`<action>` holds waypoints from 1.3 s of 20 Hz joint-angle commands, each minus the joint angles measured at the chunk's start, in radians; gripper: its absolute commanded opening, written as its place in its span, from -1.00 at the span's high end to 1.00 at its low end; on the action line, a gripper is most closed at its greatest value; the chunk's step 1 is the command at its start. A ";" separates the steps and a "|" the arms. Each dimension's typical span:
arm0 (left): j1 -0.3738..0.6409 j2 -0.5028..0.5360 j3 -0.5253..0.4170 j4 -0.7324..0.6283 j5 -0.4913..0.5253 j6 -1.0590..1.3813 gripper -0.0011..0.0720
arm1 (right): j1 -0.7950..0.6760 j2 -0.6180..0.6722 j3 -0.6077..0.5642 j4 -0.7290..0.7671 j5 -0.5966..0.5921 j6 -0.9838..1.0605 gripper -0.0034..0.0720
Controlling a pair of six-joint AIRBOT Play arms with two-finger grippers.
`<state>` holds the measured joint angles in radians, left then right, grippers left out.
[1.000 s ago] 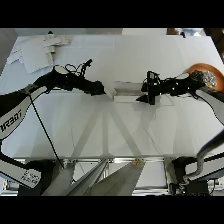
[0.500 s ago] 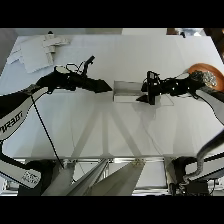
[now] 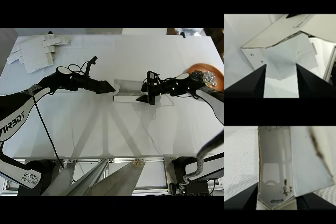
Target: Fold the box and place the chain.
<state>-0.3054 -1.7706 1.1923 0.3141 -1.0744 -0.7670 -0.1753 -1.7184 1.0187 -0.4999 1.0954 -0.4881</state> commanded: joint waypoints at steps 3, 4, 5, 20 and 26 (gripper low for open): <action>-0.002 0.000 0.000 0.010 0.018 -0.020 -0.19 | 0.000 0.000 0.000 0.000 0.001 0.000 0.42; -0.005 0.000 0.000 0.023 0.030 -0.021 -0.19 | 0.000 0.000 0.000 0.000 0.001 0.000 0.42; -0.010 0.000 0.000 0.045 0.046 -0.023 -0.19 | 0.000 0.000 0.000 0.000 0.001 0.000 0.42; -0.101 0.019 0.000 0.118 0.231 -0.187 -0.17 | 0.000 0.000 0.000 0.000 0.001 0.000 0.42; -0.114 0.053 0.001 0.338 0.255 -0.357 -0.17 | 0.000 0.000 0.000 0.000 0.001 0.000 0.42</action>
